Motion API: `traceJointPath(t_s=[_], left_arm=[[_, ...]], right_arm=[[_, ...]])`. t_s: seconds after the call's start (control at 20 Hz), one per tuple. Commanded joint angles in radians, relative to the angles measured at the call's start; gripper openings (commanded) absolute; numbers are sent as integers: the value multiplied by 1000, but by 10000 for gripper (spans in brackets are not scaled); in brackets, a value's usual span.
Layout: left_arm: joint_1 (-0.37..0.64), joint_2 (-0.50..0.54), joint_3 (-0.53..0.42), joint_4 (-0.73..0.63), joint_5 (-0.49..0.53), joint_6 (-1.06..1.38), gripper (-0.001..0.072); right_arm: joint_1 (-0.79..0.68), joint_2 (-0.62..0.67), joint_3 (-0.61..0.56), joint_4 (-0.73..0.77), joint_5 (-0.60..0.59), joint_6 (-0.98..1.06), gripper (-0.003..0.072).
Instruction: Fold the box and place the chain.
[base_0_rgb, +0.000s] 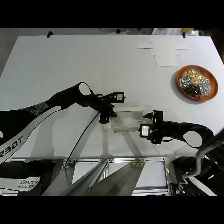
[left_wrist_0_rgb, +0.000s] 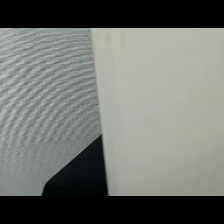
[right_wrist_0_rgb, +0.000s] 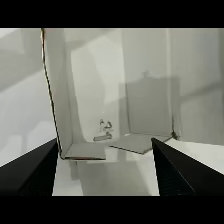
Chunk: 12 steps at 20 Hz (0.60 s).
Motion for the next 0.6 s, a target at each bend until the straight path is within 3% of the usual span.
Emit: traceJointPath(t_s=[0.0, 0.3, 0.55], left_arm=[[0, -1, 0, 0, 1, 0, 11], [0, -1, 0, 0, 0, 0, 11], [0, -1, 0, 0, 0, 0, 11]], right_arm=[[-48, -35, 22, 71, 17, -8, 602], [-126, -83, 43, 158, 48, -92, 603], [-228, -95, 43, 338, 123, -239, 603]])
